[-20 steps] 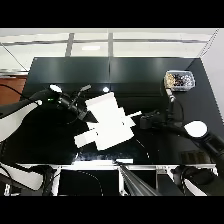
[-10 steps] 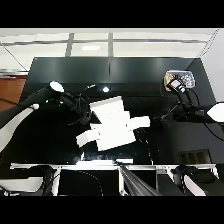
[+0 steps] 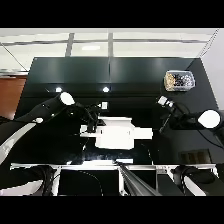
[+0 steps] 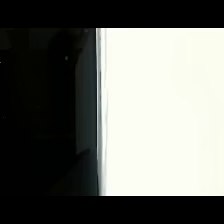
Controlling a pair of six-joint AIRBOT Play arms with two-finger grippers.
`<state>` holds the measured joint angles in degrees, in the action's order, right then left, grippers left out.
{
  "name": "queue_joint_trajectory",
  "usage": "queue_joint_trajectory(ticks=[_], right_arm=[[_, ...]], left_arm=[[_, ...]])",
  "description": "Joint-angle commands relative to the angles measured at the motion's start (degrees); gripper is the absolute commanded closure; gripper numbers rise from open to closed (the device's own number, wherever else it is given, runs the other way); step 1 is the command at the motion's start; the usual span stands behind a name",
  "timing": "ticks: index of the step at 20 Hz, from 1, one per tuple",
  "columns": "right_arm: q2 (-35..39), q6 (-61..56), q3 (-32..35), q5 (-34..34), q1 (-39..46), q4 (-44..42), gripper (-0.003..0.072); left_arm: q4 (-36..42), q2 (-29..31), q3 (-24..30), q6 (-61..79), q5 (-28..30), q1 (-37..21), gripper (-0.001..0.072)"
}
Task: Fold the box and place the chain.
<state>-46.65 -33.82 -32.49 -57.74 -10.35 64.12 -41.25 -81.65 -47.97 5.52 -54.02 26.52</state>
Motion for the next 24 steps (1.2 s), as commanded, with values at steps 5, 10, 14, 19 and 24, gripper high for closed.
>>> queue_joint_trajectory(ticks=[5,10,14,19,24], right_arm=[[-0.07,14.49,8.92,13.27,-13.99,-4.22,0.0003],[-4.39,20.35,9.84,15.17,-19.43,-10.60,0.0003],[-8.11,26.62,9.84,17.77,-19.65,-17.86,0.0003],[-10.32,30.29,9.70,19.02,-22.43,-22.25,0.0003],[-10.43,30.18,9.70,23.56,-26.36,-22.32,0.0003]], left_arm=[[-0.52,-0.17,0.76,-0.37,4.02,0.90,0.0681],[-0.52,-0.17,0.76,-0.92,4.04,0.90,0.0680],[-0.52,-0.17,0.76,-1.03,4.02,0.90,0.0680],[-0.52,-0.17,0.76,-1.03,4.02,0.90,0.0679],[-0.52,-0.17,0.76,-1.03,4.02,0.90,0.0679]])
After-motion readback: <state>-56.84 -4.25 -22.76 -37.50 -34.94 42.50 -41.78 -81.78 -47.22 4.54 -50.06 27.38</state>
